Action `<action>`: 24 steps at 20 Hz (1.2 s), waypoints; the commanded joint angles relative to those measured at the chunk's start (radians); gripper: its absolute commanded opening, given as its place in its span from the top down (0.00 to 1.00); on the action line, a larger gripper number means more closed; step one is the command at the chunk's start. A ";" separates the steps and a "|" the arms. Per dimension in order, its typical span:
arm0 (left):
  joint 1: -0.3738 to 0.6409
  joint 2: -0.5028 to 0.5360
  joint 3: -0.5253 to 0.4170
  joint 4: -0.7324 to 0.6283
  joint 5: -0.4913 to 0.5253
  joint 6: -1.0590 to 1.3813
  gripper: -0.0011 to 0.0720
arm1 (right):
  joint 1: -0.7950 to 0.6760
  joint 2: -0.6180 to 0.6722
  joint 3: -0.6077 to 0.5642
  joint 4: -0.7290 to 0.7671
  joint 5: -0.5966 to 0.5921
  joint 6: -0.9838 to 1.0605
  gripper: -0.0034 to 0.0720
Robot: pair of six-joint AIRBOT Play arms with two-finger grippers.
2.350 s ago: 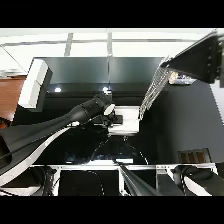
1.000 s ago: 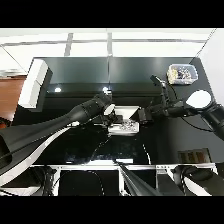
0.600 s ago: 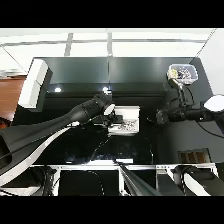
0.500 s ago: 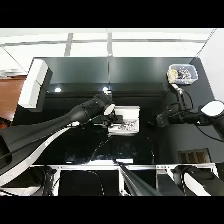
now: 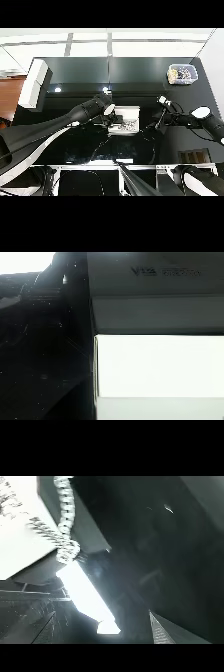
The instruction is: Fold the box and place the chain.
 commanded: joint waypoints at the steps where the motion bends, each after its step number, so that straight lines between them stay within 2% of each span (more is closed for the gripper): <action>1: 0.000 0.000 0.000 0.000 0.000 0.000 0.95 | 0.010 -0.054 -0.003 0.084 0.016 -0.235 0.06; 4: 0.000 0.000 0.000 0.000 0.000 0.000 0.95 | 0.068 -0.069 -0.003 0.083 -0.010 -0.278 0.06; 10: 0.000 0.000 0.000 0.000 0.000 0.000 0.95 | 0.175 -0.086 0.018 0.083 -0.143 -0.285 0.06; 12: 0.000 0.000 0.000 0.000 -0.001 0.000 0.95 | 0.178 -0.106 0.027 0.087 -0.136 -0.299 0.10; 13: 0.000 0.000 0.000 0.000 -0.001 0.000 0.95 | 0.179 -0.115 0.031 0.094 -0.106 -0.320 0.21; 14: 0.000 0.000 0.000 0.000 -0.002 0.000 0.95 | 0.180 -0.124 0.033 0.123 -0.096 -0.336 0.23; 19: 0.000 0.000 0.000 0.000 0.000 0.000 0.95 | 0.212 -0.130 0.034 0.140 -0.118 -0.352 0.23; 20: 0.000 0.000 0.000 0.000 -0.001 0.000 0.95 | 0.215 -0.130 0.034 0.137 -0.124 -0.352 0.33; 21: 0.000 0.000 0.000 0.000 -0.002 0.000 0.95 | 0.215 -0.130 0.034 0.137 -0.124 -0.352 0.50; 22: 0.000 0.000 0.000 0.000 -0.004 0.000 0.95 | 0.215 -0.130 0.034 0.137 -0.124 -0.352 0.50; 23: 0.000 0.000 0.000 0.000 -0.005 0.000 0.95 | 0.215 -0.130 0.034 0.132 -0.122 -0.346 0.75; 24: 0.000 0.000 0.000 0.000 -0.006 0.000 0.95 | 0.215 -0.130 0.034 0.129 -0.121 -0.333 0.94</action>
